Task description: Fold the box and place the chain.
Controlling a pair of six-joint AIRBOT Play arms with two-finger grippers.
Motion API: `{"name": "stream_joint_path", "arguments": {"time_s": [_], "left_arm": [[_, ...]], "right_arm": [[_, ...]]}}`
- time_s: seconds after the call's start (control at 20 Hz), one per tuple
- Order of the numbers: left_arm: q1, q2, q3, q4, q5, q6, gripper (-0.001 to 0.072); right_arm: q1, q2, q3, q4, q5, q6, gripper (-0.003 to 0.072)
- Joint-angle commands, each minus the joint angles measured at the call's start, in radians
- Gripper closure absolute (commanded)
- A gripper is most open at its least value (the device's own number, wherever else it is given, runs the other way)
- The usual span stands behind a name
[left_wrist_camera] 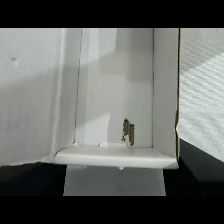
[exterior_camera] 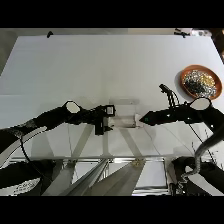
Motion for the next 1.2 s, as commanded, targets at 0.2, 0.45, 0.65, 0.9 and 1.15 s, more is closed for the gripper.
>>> {"name": "stream_joint_path", "arguments": {"time_s": [0.2,0.45,0.65,0.9,1.15], "left_arm": [[0.0,0.0,0.0,0.0,0.0,0.0,0.0338],[0.0,0.0,0.0,0.0,0.001,0.0,0.0338],[0.0,0.0,0.0,0.0,0.0,0.0,0.0338],[0.0,0.0,0.0,0.0,0.0,0.0,0.0338],[0.0,0.0,0.0,0.0,0.0,0.0,0.0338]], "right_arm": [[0.101,0.002,0.003,-0.029,-0.127,0.054,0.0202],[0.21,-0.001,0.008,-0.118,-0.239,0.184,0.0092],[0.285,-0.001,0.041,-0.227,-0.285,0.296,0.006],[0.405,-0.066,0.129,-0.394,-0.279,0.489,0.0061],[0.492,-0.136,0.169,-0.52,-0.255,0.662,0.0062]]}}
